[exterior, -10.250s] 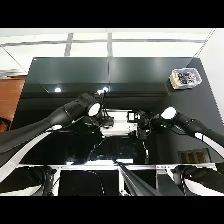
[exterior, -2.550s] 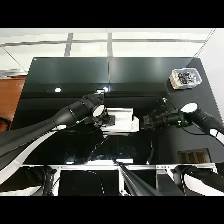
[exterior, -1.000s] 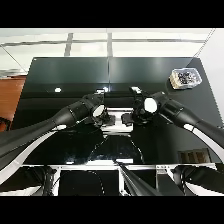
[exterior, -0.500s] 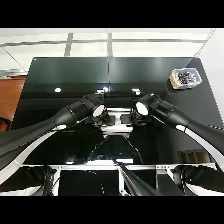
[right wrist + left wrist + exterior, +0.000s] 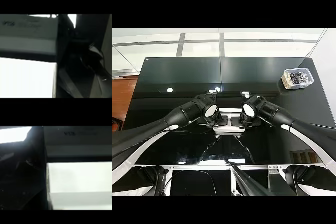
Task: Fold the box and place the chain.
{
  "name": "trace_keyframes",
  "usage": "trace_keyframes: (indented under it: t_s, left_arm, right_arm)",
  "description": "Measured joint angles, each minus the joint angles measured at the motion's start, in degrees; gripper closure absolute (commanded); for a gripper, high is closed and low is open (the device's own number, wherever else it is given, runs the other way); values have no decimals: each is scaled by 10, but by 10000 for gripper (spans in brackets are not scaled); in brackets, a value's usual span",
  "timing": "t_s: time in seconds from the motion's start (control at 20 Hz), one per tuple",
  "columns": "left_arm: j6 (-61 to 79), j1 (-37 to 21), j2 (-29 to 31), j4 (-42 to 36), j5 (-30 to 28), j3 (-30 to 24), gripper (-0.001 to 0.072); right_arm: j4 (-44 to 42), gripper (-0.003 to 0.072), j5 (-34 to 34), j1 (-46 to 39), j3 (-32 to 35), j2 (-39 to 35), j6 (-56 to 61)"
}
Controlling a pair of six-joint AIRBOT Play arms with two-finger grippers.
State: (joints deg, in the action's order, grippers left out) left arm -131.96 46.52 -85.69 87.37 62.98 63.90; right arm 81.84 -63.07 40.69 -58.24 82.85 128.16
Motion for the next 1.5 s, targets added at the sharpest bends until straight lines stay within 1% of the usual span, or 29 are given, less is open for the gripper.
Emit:
trace_keyframes:
  t_s: [0.1, 0.15, 0.2, 0.25, 0.3, 0.35, 0.5, 0.55, 0.6, 0.65, 0.8, 0.95, 1.05, 1.15, 1.25, 1.35, 1.45, 1.5]
  left_arm:
    - [0, 0, 0, 1, 1, 0, 682]
    - [0, 0, 0, 1, 2, 0, 682]
    - [1, 0, 0, 2, 1, 0, 682]
    - [2, 0, 0, 4, 1, 0, 682]
    - [2, 0, 0, 4, 1, 0, 682]
    - [2, 0, 0, 4, 1, 0, 682]
    - [0, 0, 0, 1, 0, 0, 682]
    - [0, 0, 0, 1, 1, 0, 682]
    - [1, 0, 0, 2, 1, 0, 682]
    - [3, 0, 0, 2, 0, 0, 682]
    - [2, 0, 0, 2, 1, 0, 682]
    - [2, 0, 0, 2, 1, 0, 682]
    - [2, 0, 0, 2, 1, 0, 682]
    - [2, 0, 0, 2, 1, 0, 682]
    - [2, 0, 0, 2, 2, 0, 682]
    - [2, 0, 0, 2, 2, 0, 682]
    - [2, 0, 0, 2, 3, 0, 682]
    - [2, 0, 0, 2, 3, 0, 682]
  right_arm:
    - [-2, 669, 2, 1, -1, 1, -1]
    - [-3, 642, 2, 1, -1, 1, -1]
    - [-4, 473, 2, 1, -1, 1, -2]
    - [-5, 418, 2, 1, -1, 1, -3]
    - [-5, 480, 0, 1, -1, 2, -4]
    - [-5, 675, 2, 1, -1, 2, -4]
    - [-9, 669, 2, 1, -1, 2, -2]
    - [-10, 648, 4, 1, -1, 2, -2]
    - [-10, 440, 3, 1, -1, 1, -3]
    - [-11, 305, 2, 0, -2, -2, -5]
    - [-10, 308, -2, -3, -6, -21, -16]
    - [-9, 308, -27, -7, -14, -65, -51]
    - [-8, 309, -56, -15, -19, -104, -80]
    - [12, 309, -90, -26, -21, -148, -107]
    - [75, 309, -120, -38, -22, -191, -124]
    - [179, 309, -144, -57, -22, -219, -134]
    - [278, 308, -141, -98, -17, -234, -139]
    - [312, 305, -118, -130, -11, -238, -142]
